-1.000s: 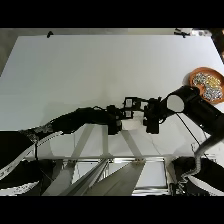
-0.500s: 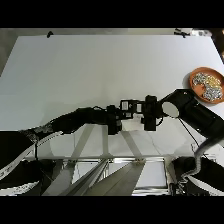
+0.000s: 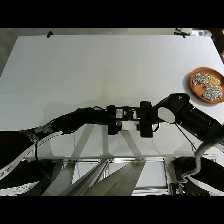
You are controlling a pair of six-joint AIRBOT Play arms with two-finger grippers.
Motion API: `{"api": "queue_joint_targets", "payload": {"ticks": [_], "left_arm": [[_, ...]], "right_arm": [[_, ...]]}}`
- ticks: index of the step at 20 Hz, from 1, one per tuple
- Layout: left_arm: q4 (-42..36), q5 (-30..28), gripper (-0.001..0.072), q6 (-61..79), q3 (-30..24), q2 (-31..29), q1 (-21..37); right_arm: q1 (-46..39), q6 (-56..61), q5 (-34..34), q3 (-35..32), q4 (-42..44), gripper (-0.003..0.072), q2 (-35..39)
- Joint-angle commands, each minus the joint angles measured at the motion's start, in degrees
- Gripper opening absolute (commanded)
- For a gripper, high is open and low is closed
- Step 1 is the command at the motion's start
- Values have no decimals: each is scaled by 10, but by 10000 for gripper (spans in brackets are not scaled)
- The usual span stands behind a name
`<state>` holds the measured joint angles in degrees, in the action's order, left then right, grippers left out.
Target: Fold the box and place the chain.
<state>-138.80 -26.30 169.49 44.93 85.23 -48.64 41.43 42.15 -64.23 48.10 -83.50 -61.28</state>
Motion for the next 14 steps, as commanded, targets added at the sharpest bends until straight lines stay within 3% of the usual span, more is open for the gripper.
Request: {"api": "queue_joint_targets", "payload": {"ticks": [1, 4, 14], "left_arm": [[0, 0, 133, 0, 0, 0, 0], [0, 0, 134, 0, 0, 0, 0], [0, 0, 134, 0, 0, 0, 0]], "right_arm": [[-5, 14, 25, 0, -22, 378, 0], [-46, 13, 2, 0, 1, 379, 0], [-60, 10, 38, -47, 43, 377, 0]]}}
